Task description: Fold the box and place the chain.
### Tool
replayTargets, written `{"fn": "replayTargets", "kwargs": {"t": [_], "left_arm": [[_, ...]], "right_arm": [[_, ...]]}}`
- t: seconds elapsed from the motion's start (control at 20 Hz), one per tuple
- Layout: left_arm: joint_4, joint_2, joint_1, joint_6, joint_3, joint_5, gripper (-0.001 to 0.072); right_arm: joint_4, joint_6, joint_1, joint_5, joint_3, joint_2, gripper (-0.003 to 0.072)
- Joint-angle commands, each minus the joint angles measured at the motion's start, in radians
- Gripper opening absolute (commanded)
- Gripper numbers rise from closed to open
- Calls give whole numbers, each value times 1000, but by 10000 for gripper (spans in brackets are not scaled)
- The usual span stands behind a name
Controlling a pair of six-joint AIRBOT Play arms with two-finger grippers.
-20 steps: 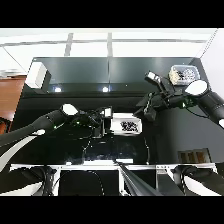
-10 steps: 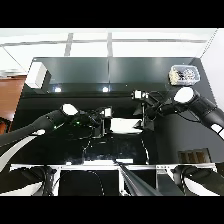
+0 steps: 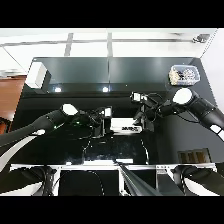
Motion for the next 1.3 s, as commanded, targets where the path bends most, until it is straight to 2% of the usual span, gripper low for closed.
{"fn": "replayTargets", "kwargs": {"t": [0.0, 0.35, 0.45, 0.9, 1.0, 1.25], "left_arm": [[0, -1, 0, 0, 0, -2, 465], [1, -1, 0, 0, 0, -2, 465], [1, -1, 0, 0, 0, -2, 465], [1, -1, 0, 0, 0, -2, 465], [0, -1, 0, 0, 0, -2, 465], [1, -1, 0, 0, 0, -2, 465]], "right_arm": [[-2, 0, 1, 28, -1, 1, 238], [-18, 0, 18, 19, -3, 0, 241], [-38, 0, 23, 8, -4, 0, 278], [-39, 0, 23, 1, -19, 0, 279], [-39, 0, 23, -1, -19, 0, 417], [-39, 0, 23, 0, -26, 0, 415]]}}
